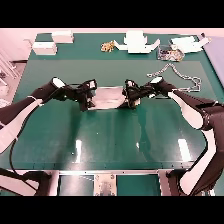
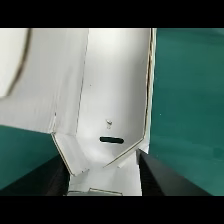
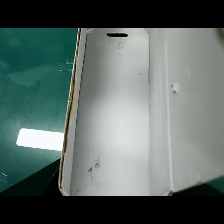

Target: Fold the box and place the chain.

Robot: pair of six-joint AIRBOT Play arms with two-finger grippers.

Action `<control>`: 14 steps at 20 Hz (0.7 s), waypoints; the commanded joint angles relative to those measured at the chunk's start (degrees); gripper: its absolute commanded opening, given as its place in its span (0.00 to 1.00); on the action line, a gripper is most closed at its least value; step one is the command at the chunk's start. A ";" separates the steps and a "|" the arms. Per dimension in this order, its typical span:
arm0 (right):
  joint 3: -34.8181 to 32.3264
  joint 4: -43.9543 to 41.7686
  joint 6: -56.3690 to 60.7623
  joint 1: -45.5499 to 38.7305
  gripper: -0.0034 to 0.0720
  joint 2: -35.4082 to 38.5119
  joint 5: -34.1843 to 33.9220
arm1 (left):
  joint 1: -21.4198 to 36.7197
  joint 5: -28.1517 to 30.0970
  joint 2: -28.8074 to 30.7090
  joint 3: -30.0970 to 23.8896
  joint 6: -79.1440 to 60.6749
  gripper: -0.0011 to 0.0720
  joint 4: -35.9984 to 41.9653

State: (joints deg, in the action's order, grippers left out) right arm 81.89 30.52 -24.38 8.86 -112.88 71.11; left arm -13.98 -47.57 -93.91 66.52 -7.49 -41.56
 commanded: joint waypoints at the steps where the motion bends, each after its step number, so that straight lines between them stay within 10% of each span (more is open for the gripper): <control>1: 0.00 0.00 -0.02 0.02 0.80 -0.02 0.09 | 0.02 0.00 0.02 0.02 -0.09 0.53 0.00; 14: 0.00 0.00 -0.02 0.02 0.80 -0.02 0.09 | 0.46 -0.39 0.02 0.17 -1.55 0.63 -4.57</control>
State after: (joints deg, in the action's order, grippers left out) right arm 81.89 30.46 -24.43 8.88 -112.88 71.20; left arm -13.87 -46.30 -93.84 66.63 -8.91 -44.95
